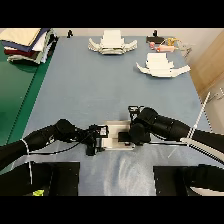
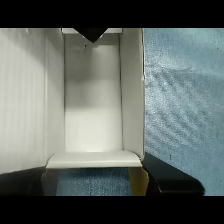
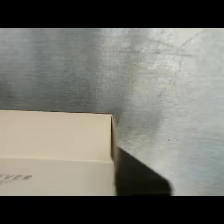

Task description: Fold the box.

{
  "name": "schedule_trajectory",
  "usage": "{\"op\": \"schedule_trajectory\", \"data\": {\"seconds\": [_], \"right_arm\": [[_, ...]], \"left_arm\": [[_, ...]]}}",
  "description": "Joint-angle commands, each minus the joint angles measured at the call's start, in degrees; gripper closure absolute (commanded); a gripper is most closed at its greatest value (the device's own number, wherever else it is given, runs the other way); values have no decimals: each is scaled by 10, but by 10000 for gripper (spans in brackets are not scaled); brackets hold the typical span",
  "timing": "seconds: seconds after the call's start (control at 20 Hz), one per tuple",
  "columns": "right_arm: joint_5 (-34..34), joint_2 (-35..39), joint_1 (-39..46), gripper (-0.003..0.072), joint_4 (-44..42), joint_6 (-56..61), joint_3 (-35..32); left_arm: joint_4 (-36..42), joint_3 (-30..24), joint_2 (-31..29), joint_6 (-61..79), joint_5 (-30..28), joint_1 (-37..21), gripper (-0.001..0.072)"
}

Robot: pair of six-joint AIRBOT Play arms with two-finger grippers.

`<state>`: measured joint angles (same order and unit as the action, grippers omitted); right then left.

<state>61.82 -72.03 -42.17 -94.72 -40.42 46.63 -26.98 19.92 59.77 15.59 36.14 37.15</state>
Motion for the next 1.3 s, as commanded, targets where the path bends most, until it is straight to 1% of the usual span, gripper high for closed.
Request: {"op": "schedule_trajectory", "data": {"seconds": [0.0, 0.05, 0.3, 0.35, 0.4, 0.45, 0.5, 0.65, 0.75, 0.8, 0.85, 0.9, 0.95, 1.0, 1.05, 1.15, 1.25], "right_arm": [[25, -6, -15, 628, 43, 44, 1], [33, -6, -17, 683, 50, 46, 1], [39, -6, -18, 681, 48, 38, 6], [49, -5, -18, 603, 43, 27, 12], [61, -2, -18, 410, 37, 16, 19], [77, 2, -18, 238, 36, 14, 27], [98, 7, -18, 203, 37, 14, 37], [154, 23, -17, 203, 54, 12, 61], [159, 40, -17, 205, 54, -5, 75], [160, 50, -17, 212, 55, -11, 81], [164, 61, -17, 239, 60, -18, 86], [176, 75, -17, 357, 71, -25, 90], [188, 91, -17, 509, 86, -32, 89], [205, 103, -17, 645, 110, -33, 89], [223, 111, -12, 683, 141, -37, 88], [233, 113, 19, 683, 169, -69, 82], [202, 104, 73, 683, 163, -107, 66]], "left_arm": [[0, 0, 0, 0, 0, 0, 514], [0, 0, 0, 0, 0, 0, 514], [0, 0, 0, 0, 0, 0, 514], [0, 0, 0, 0, 0, 0, 514], [0, 0, 0, 0, 0, 0, 514], [0, 0, 0, 0, 0, 0, 514], [0, 0, 0, 0, 0, 0, 514], [0, 0, 0, 0, 0, 0, 514], [0, 0, 0, 0, 0, 0, 514], [0, 0, 0, 0, 0, 0, 514], [0, 0, 0, 0, 0, 0, 514], [0, 0, 0, 0, 0, 0, 514], [0, 0, 0, 0, 0, 0, 514], [0, 0, 0, 0, 0, 0, 514], [0, 0, 0, 0, 0, 0, 514], [0, 0, 0, 0, 0, 0, 514], [0, 0, 0, 0, 0, 0, 514]]}}
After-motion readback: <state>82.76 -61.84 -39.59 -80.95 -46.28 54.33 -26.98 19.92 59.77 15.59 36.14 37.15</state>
